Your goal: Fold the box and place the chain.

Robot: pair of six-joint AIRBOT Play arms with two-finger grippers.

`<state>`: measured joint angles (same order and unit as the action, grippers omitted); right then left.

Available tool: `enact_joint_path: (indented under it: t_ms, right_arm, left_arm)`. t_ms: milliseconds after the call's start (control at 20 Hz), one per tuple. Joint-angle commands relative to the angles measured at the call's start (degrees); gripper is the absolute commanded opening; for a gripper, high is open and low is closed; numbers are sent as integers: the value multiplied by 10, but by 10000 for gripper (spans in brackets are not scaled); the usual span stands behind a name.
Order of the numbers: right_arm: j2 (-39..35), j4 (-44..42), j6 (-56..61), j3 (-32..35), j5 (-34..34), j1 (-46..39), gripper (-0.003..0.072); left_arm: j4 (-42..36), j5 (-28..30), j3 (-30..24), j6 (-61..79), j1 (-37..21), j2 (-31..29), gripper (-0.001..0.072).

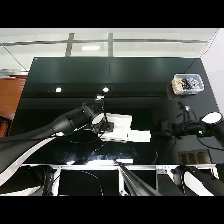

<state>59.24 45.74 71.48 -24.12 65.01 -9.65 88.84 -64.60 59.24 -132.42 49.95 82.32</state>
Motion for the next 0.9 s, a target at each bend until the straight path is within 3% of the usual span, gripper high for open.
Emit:
enact_joint_path:
  t_ms: [0, 250, 400, 550, 600, 650, 700, 800, 850]
  right_arm:
    - [20, 2, 30, 22, -17, 68, 11]
    - [58, -106, -13, 21, -94, 167, 12]
    - [63, -214, -141, 20, -71, 179, 11]
    - [63, -234, -164, 2, -54, 179, 13]
    - [63, -234, -163, -5, -45, 179, 67]
    - [63, -234, -160, -11, -37, 179, 314]
    - [63, -234, -158, -16, -31, 179, 403]
    - [63, -242, -157, -17, -26, 180, 451]
    - [63, -246, -155, -17, -25, 184, 578]
  left_arm:
    - [0, 0, 0, 0, 0, 0, 24]
    - [0, 0, 0, 0, 0, 0, 24]
    - [0, 0, 0, 0, 0, 0, 24]
    - [-7, 0, 0, 0, 0, 0, 24]
    - [-10, 0, 0, 0, 0, 0, 24]
    - [-11, 0, 0, 0, 0, 0, 24]
    - [-10, 0, 0, 0, 0, 0, 24]
    - [-10, 0, 0, 0, 0, 0, 24]
    - [-10, 0, 0, 0, 0, 0, 24]
